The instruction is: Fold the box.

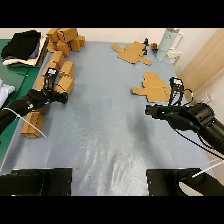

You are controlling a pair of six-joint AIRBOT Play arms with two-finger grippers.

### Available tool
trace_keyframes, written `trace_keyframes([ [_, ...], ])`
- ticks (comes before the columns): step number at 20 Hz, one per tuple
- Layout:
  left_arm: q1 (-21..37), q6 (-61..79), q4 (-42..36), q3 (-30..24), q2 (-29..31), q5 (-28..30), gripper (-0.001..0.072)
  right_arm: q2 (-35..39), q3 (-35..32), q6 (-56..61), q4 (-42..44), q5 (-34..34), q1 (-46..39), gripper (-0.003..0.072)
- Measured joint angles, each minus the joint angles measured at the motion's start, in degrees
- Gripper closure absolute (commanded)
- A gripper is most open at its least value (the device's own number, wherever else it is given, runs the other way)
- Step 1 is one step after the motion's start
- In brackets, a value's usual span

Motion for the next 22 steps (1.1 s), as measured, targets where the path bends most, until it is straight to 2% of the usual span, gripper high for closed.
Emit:
trace_keyframes([
  [10,0.79,-3.39,-0.04,9.07,-10.40,2.45,0.0254,0.00,0.00,0.00,-0.13,0.81,0.02,0.0683],
  [22,1.11,-4.61,0.04,10.27,-11.87,4.87,0.0253,0.00,0.00,0.00,-0.09,0.85,0.02,0.0683],
])
